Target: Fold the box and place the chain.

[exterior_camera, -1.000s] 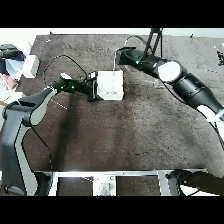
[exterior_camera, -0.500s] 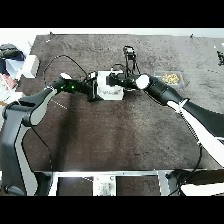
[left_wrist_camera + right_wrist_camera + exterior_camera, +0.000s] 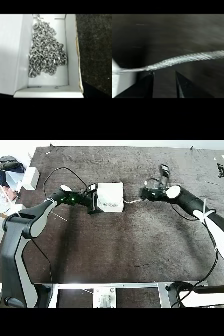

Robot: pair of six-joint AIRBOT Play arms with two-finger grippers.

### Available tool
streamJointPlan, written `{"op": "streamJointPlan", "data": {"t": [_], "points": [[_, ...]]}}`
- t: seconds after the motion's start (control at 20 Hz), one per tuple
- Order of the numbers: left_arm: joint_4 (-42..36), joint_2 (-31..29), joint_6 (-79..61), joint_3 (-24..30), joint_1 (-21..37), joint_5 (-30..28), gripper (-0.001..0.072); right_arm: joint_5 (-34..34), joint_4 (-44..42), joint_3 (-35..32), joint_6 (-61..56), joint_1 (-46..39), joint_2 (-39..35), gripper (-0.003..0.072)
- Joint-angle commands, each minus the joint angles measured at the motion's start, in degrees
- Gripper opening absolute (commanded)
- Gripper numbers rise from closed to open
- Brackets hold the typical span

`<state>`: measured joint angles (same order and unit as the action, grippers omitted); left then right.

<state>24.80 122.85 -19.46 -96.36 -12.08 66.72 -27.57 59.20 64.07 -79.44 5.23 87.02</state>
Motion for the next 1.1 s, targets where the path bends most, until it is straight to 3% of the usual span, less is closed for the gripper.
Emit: {"op": "streamJointPlan", "data": {"t": [0.0, 0.05, 0.1, 0.15, 0.35, 0.5, 0.55, 0.7, 0.8, 1.05], "points": [[0.0, 0.0, 0.0, 0.0, 0.0, 0.0, 0.0404, 0.4, -0.1, -2.9, -2.6, -6.6, 1.7, 0.0468], [0.0, 0.0, 0.0, 0.0, 0.0, 0.0, 0.0404, 1.6, -0.7, -2.9, -2.7, -6.9, 2.8, 0.0559], [0.0, 0.0, 0.0, 0.0, 0.0, 0.0, 0.0404, 3.5, -0.7, -2.9, -2.7, -6.8, 3.7, 0.0456], [0.0, 0.0, 0.0, 0.0, 0.0, 0.0, 0.0404, 6.2, -1.6, -2.9, -2.7, -6.5, 4.5, 0.0418], [0.0, 0.0, 0.0, 0.0, 0.0, 0.0, 0.0404, 14.0, -6.2, -2.2, -2.7, -6.1, 7.5, 0.0417], [0.0, 0.0, 0.0, 0.0, 0.0, 0.0, 0.0404, 12.4, -7.1, 1.2, -2.7, -6.1, 10.8, 0.0412], [0.0, 0.0, 0.0, 0.0, 0.0, 0.0, 0.0404, 11.7, -7.2, 2.5, -2.7, -5.7, 12.1, 0.0291], [0.0, 0.0, 0.0, 0.0, 0.0, 0.0, 0.0404, 11.5, -7.1, 3.8, -2.7, -4.1, 13.1, 0.0270], [0.0, 0.0, 0.0, 0.0, 0.0, 0.0, 0.0404, 11.5, -6.3, 3.8, -2.7, -3.3, 13.1, 0.0014], [0.0, 0.0, 0.0, 0.0, 0.0, 0.0, 0.0404, 8.2, -6.5, 3.8, 0.7, 1.0, 5.6, 0.0012]]}}
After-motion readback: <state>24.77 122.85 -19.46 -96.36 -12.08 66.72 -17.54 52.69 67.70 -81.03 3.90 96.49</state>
